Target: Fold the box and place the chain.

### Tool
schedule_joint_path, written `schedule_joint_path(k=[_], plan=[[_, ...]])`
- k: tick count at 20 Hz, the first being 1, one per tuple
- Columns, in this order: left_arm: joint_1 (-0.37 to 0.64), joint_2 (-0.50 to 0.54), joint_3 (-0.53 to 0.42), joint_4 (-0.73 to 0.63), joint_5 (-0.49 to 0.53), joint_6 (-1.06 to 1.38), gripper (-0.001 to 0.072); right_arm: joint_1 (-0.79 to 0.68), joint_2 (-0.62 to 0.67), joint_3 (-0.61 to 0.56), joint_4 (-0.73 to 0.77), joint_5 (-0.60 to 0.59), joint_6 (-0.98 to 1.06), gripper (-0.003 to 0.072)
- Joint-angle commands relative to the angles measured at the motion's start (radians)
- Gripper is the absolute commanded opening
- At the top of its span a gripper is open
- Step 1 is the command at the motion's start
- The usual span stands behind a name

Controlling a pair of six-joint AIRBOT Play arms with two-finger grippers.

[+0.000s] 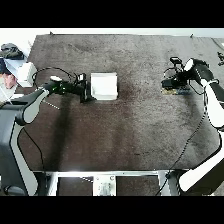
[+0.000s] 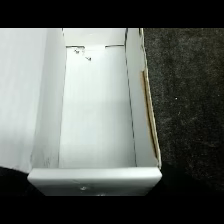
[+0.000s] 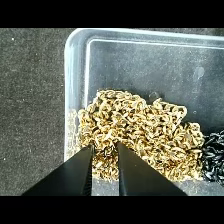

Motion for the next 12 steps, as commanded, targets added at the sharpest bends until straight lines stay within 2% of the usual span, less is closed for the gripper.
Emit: schedule_joint_path(k=[1, 5, 7, 11, 12], plan=[[0.0, 0.001, 0.0, 0.0, 0.0, 0.0, 0.0205, 0.002, 0.008, 0.001, -0.021, 0.013, -0.002, 0.0053], [0.0, 0.001, 0.0, 0.0, 0.0, 0.0, 0.0205, 0.002, 0.052, 0.001, -0.031, 0.018, -0.002, 0.005], [0.0, 0.001, 0.0, 0.0, 0.0, 0.0, 0.0204, 0.002, 0.094, 0.001, -0.031, 0.017, -0.002, -0.0015], [0.0, 0.001, 0.0, 0.0, 0.0, 0.0, 0.0205, 0.002, 0.176, 0.001, -0.031, 0.018, -0.002, -0.0014], [0.0, 0.001, 0.0, 0.0, 0.0, 0.0, 0.0205, 0.002, 0.182, 0.001, -0.031, 0.024, 0.008, 0.0048]])
